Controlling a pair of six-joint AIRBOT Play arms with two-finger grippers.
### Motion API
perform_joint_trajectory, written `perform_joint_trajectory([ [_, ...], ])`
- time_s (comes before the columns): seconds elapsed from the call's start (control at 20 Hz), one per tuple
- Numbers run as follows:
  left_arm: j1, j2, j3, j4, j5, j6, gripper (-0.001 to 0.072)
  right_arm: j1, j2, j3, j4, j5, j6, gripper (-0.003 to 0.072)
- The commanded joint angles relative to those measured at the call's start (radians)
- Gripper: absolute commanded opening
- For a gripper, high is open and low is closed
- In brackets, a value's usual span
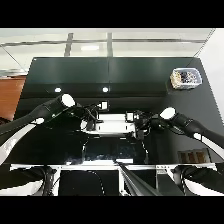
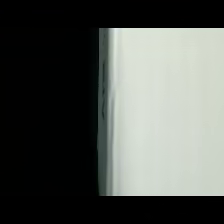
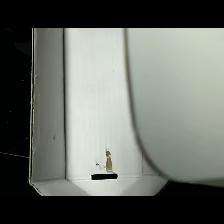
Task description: Fold the box and place the chain.
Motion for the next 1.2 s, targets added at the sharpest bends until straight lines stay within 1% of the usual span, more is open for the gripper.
perform_joint_trajectory([
  [0.0,0.000,-0.005,0.000,0.007,0.004,0.000,0.0027,0.005,0.000,0.001,-0.001,-0.006,0.002,0.0707],
  [0.3,0.000,-0.005,0.000,0.007,0.003,0.000,0.0027,0.019,-0.002,0.001,-0.020,-0.032,0.023,0.0707],
  [1.15,0.000,-0.005,0.000,0.006,0.003,0.000,0.0027,0.022,-0.003,0.001,-0.023,-0.040,0.031,0.0707],
])
